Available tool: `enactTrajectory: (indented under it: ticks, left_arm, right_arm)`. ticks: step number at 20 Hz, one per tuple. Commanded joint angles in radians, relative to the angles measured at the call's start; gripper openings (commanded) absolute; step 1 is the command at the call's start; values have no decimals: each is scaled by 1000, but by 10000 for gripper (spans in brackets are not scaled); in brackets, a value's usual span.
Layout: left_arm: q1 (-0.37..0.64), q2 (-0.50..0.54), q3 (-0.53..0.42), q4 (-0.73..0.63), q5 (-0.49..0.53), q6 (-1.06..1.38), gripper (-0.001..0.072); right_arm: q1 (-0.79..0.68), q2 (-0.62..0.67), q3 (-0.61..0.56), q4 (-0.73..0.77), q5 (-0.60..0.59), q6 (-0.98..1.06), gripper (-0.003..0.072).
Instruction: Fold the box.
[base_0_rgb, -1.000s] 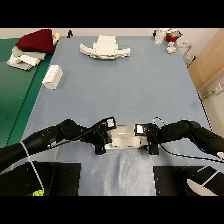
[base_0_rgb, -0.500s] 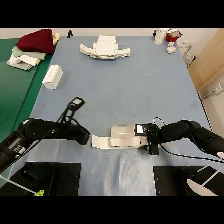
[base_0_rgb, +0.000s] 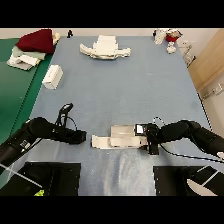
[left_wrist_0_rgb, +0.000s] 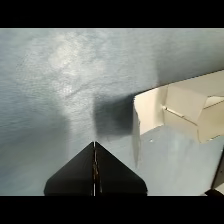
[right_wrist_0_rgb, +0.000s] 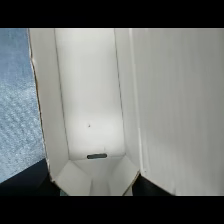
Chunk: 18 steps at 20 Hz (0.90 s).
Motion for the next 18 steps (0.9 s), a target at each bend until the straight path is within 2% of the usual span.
enactTrajectory:
  ticks: [1,4,7,14,17,18]
  left_arm:
    - [-89,-114,-8,-113,97,-19,14]
    - [-214,-182,-7,-196,210,-2,13]
    - [-275,-193,-6,-252,280,-2,13]
    - [-278,-192,101,-260,203,15,14]
    - [-278,-193,120,-291,195,13,16]
    - [-278,-193,120,-298,195,13,92]
  right_arm:
    - [0,-1,1,0,0,0,531]
    - [0,-1,1,0,0,0,531]
    - [0,-1,1,0,0,0,531]
    - [0,-1,1,0,0,0,531]
    - [0,-1,1,0,0,0,531]
    - [0,-1,1,0,0,0,531]
